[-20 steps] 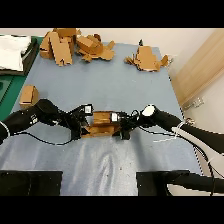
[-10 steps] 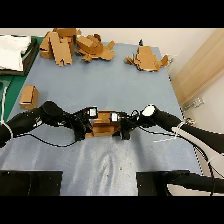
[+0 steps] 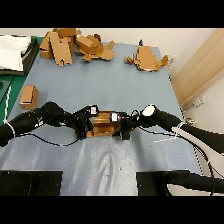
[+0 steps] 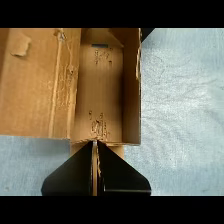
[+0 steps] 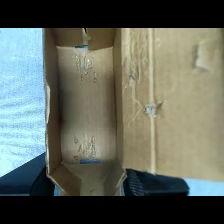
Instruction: Fold the box.
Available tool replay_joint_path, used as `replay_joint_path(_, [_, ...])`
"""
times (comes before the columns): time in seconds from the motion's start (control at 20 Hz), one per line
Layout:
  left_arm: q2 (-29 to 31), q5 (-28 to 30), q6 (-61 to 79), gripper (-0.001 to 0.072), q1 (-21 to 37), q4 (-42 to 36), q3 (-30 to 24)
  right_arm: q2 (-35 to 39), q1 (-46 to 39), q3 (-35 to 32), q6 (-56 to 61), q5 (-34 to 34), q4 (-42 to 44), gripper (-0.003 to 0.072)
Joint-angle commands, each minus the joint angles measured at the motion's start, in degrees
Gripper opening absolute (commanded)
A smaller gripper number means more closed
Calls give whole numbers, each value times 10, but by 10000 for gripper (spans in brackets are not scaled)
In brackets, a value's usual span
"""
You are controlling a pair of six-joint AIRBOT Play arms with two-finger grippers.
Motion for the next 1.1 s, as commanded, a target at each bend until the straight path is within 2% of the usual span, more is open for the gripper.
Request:
replay_joint_path(0.0, [-1, 2, 2, 48, 0, -16, 0, 0, 1, 0, 0, 0, 0, 489])
replay_joint_path(0.35, [-1, -6, 2, 52, 0, -42, 0, 0, 1, 0, 0, 0, 0, 489])
replay_joint_path(0.4, [-1, -11, 2, 158, 0, -42, 0, 0, 1, 0, 0, 0, 0, 489])
replay_joint_path(0.45, [-1, -14, 2, 344, 0, -42, 0, 0, 1, 0, 0, 0, 0, 489])
replay_joint_path(0.5, [-1, -14, 2, 373, 0, -42, 0, 0, 1, 0, 0, 0, 0, 489])
replay_joint_path(1.05, [-2, -7, 2, 375, 0, -49, 0, 0, 0, 0, 0, 0, 0, 489])
